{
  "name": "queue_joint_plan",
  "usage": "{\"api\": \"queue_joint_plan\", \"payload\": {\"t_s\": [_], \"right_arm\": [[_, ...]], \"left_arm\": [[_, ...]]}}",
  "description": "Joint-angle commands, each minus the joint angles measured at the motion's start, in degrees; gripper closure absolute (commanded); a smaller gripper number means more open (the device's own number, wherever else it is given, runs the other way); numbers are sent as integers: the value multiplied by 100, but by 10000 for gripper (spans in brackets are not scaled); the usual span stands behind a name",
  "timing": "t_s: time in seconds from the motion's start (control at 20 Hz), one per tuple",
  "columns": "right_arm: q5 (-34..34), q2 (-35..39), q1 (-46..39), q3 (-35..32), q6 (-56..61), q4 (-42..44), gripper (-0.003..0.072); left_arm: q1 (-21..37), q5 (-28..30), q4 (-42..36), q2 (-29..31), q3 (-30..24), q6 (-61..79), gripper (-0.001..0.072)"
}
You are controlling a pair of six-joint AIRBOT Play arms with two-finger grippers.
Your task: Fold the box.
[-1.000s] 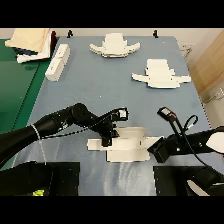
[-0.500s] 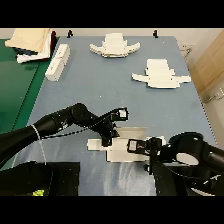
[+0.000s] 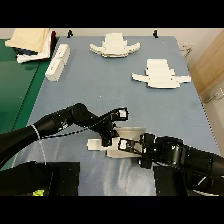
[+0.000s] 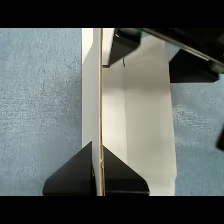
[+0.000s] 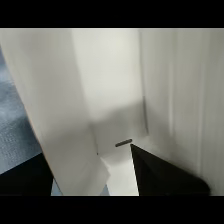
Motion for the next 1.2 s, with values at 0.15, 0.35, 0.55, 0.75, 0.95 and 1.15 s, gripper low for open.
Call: {"api": "queue_joint_plan", "payload": {"t_s": [0.15,0.35,0.55,0.75,0.95,1.15], "right_arm": [[155,796,39,24,1322,-492,-29],[505,946,2,20,2146,-852,-30],[459,664,2,20,2175,-852,-31],[396,682,-22,24,2194,-883,-34],[85,688,-577,22,1222,-505,-34],[-415,688,-1860,13,-2085,1714,-34]], "left_arm": [[0,-2,0,-4,-2,2,693],[0,0,0,-4,-2,2,694],[0,0,0,-4,-2,2,693],[0,0,0,-2,-2,2,693],[0,0,0,-4,-2,2,693],[0,0,0,-2,-2,2,693]]}}
